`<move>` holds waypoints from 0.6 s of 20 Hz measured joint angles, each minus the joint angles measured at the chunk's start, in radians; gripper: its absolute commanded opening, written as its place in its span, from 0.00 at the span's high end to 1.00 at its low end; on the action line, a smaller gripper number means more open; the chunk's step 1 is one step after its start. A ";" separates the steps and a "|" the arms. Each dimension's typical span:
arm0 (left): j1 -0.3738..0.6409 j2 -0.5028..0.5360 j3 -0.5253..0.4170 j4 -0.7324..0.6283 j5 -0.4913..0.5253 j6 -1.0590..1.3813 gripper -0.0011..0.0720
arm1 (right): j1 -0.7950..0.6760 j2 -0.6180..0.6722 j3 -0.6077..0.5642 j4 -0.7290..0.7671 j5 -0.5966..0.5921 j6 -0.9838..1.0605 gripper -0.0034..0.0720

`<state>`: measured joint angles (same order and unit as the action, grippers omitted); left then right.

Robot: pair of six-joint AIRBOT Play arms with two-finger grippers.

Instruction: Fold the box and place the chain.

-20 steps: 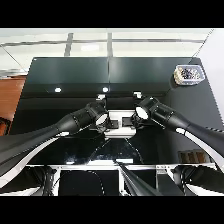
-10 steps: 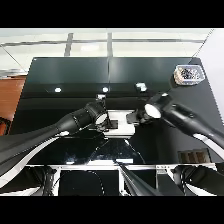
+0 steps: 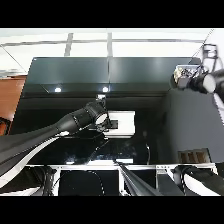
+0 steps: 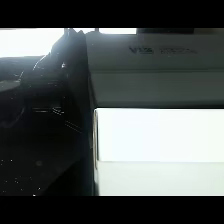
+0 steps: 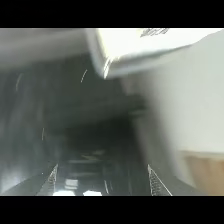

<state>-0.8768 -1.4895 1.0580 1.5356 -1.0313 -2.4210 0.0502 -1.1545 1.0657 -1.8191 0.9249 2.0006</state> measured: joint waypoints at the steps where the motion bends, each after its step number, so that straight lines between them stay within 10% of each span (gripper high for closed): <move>1: 0.000 0.000 0.000 0.000 0.000 0.005 0.95 | -0.069 -0.069 0.057 0.063 -0.031 -0.007 0.07; 7: 0.000 0.000 0.000 0.000 0.000 0.010 0.95 | -0.274 -0.551 0.590 0.322 0.167 0.140 0.15; 12: 0.000 0.000 0.000 0.000 0.000 0.013 0.95 | -0.309 -0.763 0.819 0.459 0.217 0.264 0.15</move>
<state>-0.8768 -1.4895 1.0580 1.5352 -1.0313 -2.4081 -0.2584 -1.9179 1.8847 -1.3605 1.1423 2.2642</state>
